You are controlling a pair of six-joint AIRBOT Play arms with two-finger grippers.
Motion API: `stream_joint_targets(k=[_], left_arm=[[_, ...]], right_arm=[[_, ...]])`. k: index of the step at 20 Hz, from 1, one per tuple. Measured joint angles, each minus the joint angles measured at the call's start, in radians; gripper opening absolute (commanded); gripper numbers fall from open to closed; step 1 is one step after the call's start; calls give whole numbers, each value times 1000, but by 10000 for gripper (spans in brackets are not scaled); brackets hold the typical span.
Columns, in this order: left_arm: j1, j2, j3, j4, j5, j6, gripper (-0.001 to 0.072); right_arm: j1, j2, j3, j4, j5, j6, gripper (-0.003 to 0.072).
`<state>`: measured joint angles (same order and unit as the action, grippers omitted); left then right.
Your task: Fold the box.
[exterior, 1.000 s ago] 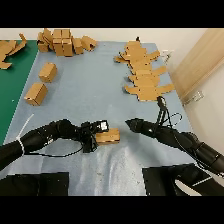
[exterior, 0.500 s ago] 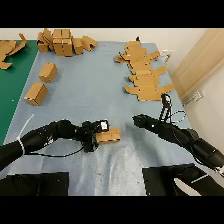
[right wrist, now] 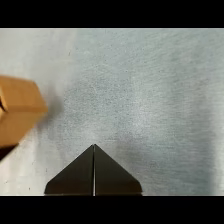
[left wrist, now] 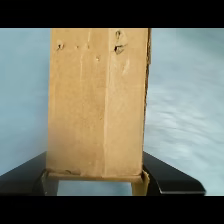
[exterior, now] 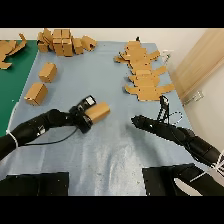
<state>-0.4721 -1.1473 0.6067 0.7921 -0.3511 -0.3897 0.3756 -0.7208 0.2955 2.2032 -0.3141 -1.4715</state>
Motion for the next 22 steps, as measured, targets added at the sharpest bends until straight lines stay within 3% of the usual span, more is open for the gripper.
stream_joint_targets(k=[7,11,15,17,22], left_arm=[[443,1,22,12,23,-46,511],[622,1,23,15,25,-52,512],[697,-13,23,26,24,-52,513],[713,-23,23,34,14,-52,699],[725,-35,24,41,-3,-53,699]], right_arm=[[0,-2,0,10,1,0,6],[0,-2,0,15,11,0,6],[0,-2,0,30,16,0,6],[0,-2,0,33,18,0,6],[0,-2,0,37,18,0,6]])
